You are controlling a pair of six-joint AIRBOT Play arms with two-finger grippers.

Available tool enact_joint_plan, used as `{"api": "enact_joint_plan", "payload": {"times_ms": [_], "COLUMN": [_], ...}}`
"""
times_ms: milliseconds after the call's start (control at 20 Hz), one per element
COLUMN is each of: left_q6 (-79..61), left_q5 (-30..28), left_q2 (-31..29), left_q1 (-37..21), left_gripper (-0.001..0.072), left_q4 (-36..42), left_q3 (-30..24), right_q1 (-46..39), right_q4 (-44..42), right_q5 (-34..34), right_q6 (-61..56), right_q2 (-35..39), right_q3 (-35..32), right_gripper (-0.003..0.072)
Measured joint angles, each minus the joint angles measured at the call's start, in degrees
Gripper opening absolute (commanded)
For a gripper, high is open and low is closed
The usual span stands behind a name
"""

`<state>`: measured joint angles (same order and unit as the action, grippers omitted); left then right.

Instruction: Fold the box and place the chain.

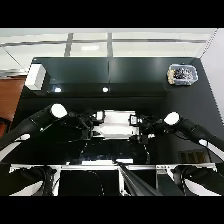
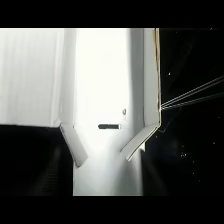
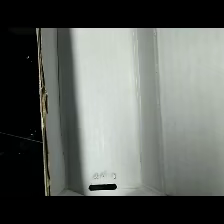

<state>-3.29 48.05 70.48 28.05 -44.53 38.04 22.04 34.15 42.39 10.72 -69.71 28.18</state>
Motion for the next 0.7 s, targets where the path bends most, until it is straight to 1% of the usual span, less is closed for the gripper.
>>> {"api": "enact_joint_plan", "payload": {"times_ms": [100, 200, 450, 700], "left_q6": [-0.11, -0.11, 0.0, 0.02], "left_q5": [0.2, 0.7, 1.09, -0.94], "left_q2": [0.09, 0.17, 0.85, 3.39], "left_q1": [0.44, 0.7, 0.98, 2.47], "left_gripper": [0.0241, 0.0153, 0.016, 0.0161], "left_q4": [0.28, 0.55, 5.01, 10.34], "left_q3": [0.0, 0.02, 0.02, 0.02], "right_q1": [0.0, 0.0, 0.0, 0.0], "right_q4": [0.0, 0.0, 0.02, 0.07], "right_q5": [0.0, 0.0, 0.0, 0.02], "right_q6": [0.0, 0.0, 0.02, 0.04], "right_q2": [0.0, 0.0, 0.0, 0.0], "right_q3": [0.0, 0.0, 0.0, 0.0], "right_gripper": [0.0187, 0.0187, 0.0187, 0.0186]}}
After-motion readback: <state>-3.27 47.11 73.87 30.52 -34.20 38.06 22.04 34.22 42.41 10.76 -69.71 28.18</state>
